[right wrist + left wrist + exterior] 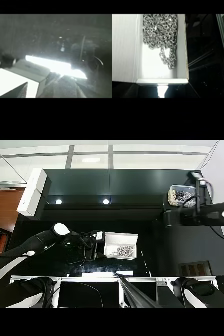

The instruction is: Fold the box and place the chain.

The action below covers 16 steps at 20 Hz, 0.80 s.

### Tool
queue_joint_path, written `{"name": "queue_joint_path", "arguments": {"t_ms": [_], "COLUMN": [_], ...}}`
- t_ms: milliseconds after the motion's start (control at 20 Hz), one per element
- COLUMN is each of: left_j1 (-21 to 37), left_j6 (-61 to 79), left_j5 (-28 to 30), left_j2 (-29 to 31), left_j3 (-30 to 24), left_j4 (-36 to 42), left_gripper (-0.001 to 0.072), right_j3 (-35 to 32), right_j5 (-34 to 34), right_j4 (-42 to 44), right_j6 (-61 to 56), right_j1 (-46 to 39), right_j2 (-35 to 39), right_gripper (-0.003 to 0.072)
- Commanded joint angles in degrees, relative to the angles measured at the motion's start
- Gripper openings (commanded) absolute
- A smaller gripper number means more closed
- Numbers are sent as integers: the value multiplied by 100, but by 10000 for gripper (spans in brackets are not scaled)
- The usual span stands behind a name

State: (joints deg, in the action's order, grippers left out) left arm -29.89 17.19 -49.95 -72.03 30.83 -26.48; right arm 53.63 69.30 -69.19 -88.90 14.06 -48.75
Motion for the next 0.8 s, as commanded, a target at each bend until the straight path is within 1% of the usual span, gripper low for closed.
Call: {"name": "queue_joint_path", "arguments": {"t_ms": [0, 50, 100, 150, 250, 300, 350, 450, 600, 750], "left_j1": [-4, -4, -4, -4, -4, -4, -4, -4, -4, -4], "left_j6": [-4, -4, -4, -4, -4, -4, -4, -4, -4, -4], "left_j5": [11, 11, 11, 11, 11, 11, 11, 9, 11, 9], "left_j2": [-4, -4, -4, -4, -4, -4, -4, -4, -4, -4], "left_j3": [-2, -2, -2, -2, -2, -2, -2, -2, -2, -2], "left_j4": [-4, -7, -4, -4, -7, -7, -7, -4, -7, -7], "left_gripper": [396, 396, 396, 396, 396, 396, 396, 396, 397, 397], "right_j3": [-2, -2, -2, -2, -2, -2, -13, -142, -179, -181], "right_j5": [-507, -748, -935, -986, -782, -459, -201, -160, -195, -133], "right_j4": [42, 85, 297, 629, 1436, 1781, 1840, 1711, 1296, 1366], "right_j6": [568, 616, 986, 1473, 2675, 3565, 4225, 4872, 5042, 5042], "right_j1": [586, 686, 750, 754, 750, 800, 933, 1287, 1606, 1700], "right_j2": [-551, -730, -901, -1036, -1246, -1335, -1399, -1421, -1421, -1421], "right_gripper": [720, 719, 719, 719, 718, 718, 718, 718, 718, 718]}}
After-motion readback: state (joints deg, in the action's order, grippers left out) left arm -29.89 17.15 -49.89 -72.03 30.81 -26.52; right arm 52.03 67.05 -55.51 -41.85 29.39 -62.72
